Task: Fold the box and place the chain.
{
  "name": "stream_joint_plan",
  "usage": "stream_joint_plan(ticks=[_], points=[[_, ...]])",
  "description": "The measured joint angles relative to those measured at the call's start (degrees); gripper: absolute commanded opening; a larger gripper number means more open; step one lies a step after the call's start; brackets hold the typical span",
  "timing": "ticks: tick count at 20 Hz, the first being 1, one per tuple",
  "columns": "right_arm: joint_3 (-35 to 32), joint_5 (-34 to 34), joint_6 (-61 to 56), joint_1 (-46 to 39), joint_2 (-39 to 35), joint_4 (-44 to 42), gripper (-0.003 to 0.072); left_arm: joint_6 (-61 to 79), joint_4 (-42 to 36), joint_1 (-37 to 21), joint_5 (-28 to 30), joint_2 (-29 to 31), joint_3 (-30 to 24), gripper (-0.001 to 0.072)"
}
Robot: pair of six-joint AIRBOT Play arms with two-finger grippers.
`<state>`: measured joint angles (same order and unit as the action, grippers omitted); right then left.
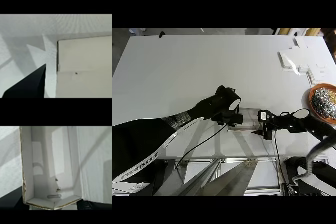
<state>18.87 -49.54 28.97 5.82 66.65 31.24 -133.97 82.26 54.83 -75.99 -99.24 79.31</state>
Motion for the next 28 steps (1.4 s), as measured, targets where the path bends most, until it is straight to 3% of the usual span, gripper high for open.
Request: stream_joint_plan(ticks=[2,5,10,12,17,20,22,24,28], points=[[0.0,0.0,0.0,0.0,0.0,0.0,0.0415,-0.04,0.0,0.26,-0.04,-0.66,0.2,0.023],[0.0,0.0,0.02,0.0,0.0,0.02,0.0415,-0.11,-0.42,0.59,0.07,-1.25,0.37,0.0015],[0.0,-0.07,-0.07,0.0,0.02,-0.02,0.0415,-0.35,-0.44,0.7,-0.17,-1.53,0.46,0.0014],[0.0,-0.04,0.02,0.0,0.02,0.0,0.0415,0.11,-0.37,0.7,-0.26,-1.57,0.46,0.0106],[0.0,0.04,0.17,0.0,0.0,0.02,0.0415,0.22,-0.33,0.68,-0.57,-1.25,0.39,0.0115],[0.0,0.07,0.02,0.0,0.02,0.0,0.0415,0.04,0.11,0.57,-0.52,-0.9,0.39,0.0161],[0.0,0.07,0.02,0.0,0.0,0.02,0.0415,0.07,0.22,0.59,-0.42,-0.83,0.39,0.0144],[0.0,0.07,0.02,0.0,0.0,0.02,0.0415,0.04,0.09,0.59,-0.02,-0.74,0.39,0.0017],[0.0,0.13,-0.09,0.0,0.02,-0.07,0.0415,-0.26,0.2,0.61,0.22,-0.74,0.39,0.0003]])
